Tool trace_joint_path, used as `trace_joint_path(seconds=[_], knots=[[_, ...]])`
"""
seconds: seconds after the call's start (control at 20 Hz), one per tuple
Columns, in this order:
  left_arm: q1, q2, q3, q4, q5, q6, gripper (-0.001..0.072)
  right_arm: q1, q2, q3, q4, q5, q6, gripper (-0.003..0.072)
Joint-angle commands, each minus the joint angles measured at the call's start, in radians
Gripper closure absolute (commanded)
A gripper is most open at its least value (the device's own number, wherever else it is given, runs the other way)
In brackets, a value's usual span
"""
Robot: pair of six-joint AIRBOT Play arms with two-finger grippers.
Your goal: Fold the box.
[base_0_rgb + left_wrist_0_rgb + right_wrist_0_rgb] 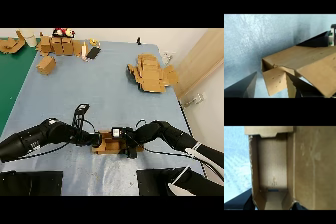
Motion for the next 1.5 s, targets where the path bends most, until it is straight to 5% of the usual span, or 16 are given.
trace_joint_path(seconds=[0.0,0.5,0.9,1.05,1.1,1.45], knots=[[-0.049,-0.058,0.054,0.085,-0.048,-0.087,0.0155,0.0,0.0,0.0,0.0,0.0,0.0,0.0182],[-0.136,-0.121,0.152,0.303,-0.128,-0.314,0.0156,0.0,0.0,0.0,0.0,0.0,0.0,0.0182],[-0.136,-0.121,0.153,0.272,-0.188,-0.268,0.0184,0.0,0.0,0.0,0.0,0.0,0.0,0.0181],[-0.135,-0.121,0.155,0.214,-0.185,-0.2,0.0186,0.0,0.0,0.0,0.0,0.0,0.0,0.0182],[-0.135,-0.121,0.155,0.212,-0.178,-0.201,0.0257,0.0,0.0,0.0,0.0,0.0,0.0,0.0182],[-0.135,-0.128,0.155,0.21,-0.115,-0.201,0.0253,0.0,0.0,0.0,0.0,0.0,0.0,0.0181]])
